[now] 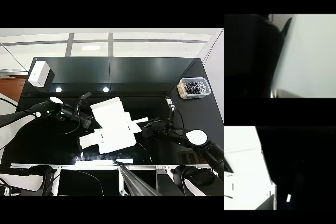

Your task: Fold the box and place the chain.

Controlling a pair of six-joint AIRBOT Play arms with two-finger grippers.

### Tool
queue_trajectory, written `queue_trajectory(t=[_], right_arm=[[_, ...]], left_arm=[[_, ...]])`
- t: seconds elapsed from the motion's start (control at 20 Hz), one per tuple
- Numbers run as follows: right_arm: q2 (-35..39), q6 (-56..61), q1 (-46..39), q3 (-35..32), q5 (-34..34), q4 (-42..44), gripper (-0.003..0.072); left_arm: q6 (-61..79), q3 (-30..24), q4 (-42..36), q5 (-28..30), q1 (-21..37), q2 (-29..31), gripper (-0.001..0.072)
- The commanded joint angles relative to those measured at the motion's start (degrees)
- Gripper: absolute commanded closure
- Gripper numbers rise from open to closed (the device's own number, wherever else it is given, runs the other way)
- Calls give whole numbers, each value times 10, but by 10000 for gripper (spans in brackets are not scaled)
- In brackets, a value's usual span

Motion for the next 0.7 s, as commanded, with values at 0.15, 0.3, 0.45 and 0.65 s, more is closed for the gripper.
queue_trajectory(t=[0.15,0.3,0.45,0.65], right_arm=[[1,0,-1,0,12,-5,440],[5,1,-44,35,77,-89,-20],[6,0,-129,125,170,-207,-20],[6,-95,-175,184,205,-294,-19]], left_arm=[[9,7,-10,10,0,0,675],[9,21,-9,7,-1,10,677],[23,28,19,16,-11,57,678],[100,24,94,80,-84,158,678]])
